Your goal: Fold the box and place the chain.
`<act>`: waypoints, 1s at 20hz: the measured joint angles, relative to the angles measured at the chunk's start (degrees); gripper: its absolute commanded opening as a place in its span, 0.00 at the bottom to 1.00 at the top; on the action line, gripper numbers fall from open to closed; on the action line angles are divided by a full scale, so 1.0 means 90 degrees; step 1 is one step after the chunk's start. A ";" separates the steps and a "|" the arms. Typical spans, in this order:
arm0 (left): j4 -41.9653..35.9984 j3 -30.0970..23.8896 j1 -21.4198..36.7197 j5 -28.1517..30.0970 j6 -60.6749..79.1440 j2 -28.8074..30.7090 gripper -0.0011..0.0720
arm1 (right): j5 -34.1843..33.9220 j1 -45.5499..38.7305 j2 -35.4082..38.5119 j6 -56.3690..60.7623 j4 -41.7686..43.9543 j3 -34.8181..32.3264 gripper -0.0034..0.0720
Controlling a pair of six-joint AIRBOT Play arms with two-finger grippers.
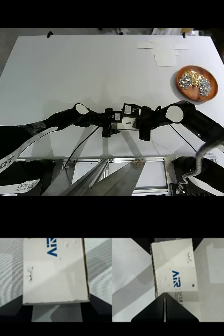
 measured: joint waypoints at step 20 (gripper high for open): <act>0.0000 0.0000 0.0000 0.0000 0.0002 0.0000 0.39 | 0.0049 -0.0034 0.0163 0.0933 -0.0515 0.0471 0.06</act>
